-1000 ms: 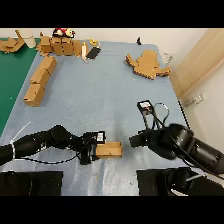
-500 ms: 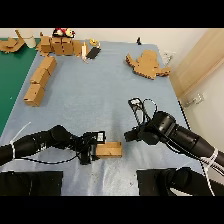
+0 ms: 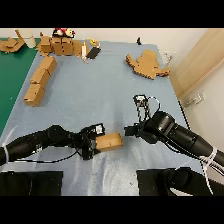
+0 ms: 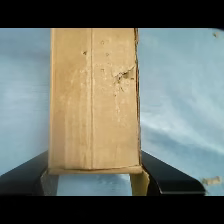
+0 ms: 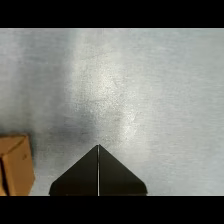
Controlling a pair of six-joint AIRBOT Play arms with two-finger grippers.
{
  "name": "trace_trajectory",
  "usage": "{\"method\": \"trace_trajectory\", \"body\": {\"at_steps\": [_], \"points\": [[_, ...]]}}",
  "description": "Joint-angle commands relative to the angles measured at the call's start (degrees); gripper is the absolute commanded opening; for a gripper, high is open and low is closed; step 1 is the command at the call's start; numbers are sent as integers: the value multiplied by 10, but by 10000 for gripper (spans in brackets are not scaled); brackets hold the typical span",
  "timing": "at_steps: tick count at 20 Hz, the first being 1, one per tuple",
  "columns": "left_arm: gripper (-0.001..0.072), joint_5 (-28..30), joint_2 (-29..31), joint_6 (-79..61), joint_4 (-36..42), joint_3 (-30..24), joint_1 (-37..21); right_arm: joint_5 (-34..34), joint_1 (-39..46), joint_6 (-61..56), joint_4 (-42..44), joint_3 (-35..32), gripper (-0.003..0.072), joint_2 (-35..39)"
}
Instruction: Fold the box.
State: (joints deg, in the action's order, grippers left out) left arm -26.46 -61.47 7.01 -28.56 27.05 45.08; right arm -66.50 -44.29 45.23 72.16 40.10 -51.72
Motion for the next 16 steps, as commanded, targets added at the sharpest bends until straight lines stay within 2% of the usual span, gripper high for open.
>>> {"method": "trace_trajectory", "body": {"at_steps": [1, 4, 9, 16], "points": [[458, 46, 45, 151, -68, 0, -20, 1, 0, -17, -12, 1, 1, 0], [457, 20, 69, 322, -148, 0, -93, 2, 0, -17, -19, 1, 1, 0], [457, -102, 110, 499, -276, 0, -265, 2, 0, -17, -19, 1, 1, 0], [458, -220, 199, 574, -327, 0, -477, 33, 0, -17, -25, 0, 1, 0]]}}
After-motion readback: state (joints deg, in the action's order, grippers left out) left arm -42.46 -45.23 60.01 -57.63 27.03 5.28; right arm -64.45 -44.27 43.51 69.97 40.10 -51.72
